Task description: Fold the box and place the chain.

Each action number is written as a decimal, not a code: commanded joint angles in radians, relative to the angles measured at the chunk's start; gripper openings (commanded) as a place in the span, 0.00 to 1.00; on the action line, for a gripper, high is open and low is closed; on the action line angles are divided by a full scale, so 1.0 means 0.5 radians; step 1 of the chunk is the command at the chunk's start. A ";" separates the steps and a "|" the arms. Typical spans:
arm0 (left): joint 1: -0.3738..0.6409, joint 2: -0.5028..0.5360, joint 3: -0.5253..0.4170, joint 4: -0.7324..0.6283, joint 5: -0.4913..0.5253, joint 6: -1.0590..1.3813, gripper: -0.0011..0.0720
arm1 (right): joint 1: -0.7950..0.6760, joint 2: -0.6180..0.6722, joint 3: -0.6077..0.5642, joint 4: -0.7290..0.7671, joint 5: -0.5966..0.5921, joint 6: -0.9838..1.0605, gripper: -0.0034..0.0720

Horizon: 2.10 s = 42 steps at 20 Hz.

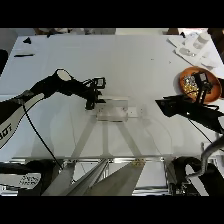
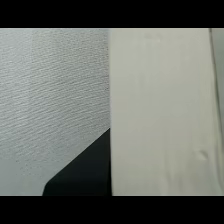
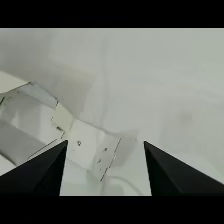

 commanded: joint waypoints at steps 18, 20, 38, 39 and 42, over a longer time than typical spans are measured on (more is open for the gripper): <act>-0.001 0.000 0.002 0.002 -0.001 -0.001 0.03 | 0.002 0.011 0.008 0.181 1.051 -1.221 0.95; -0.001 0.000 0.002 0.002 0.000 -0.001 0.03 | 0.034 0.008 -0.005 0.004 0.967 -1.276 0.95; -0.001 0.000 0.002 0.002 -0.001 -0.001 0.03 | 0.954 -0.976 -0.092 0.556 -0.511 -2.013 0.95; -0.001 0.000 0.002 0.002 -0.001 -0.001 0.03 | 1.006 -1.023 -0.092 0.579 -0.610 -2.028 0.95; -0.001 0.000 0.002 0.002 -0.001 -0.001 0.03 | 1.076 -1.109 -0.092 0.817 -0.851 -2.046 0.95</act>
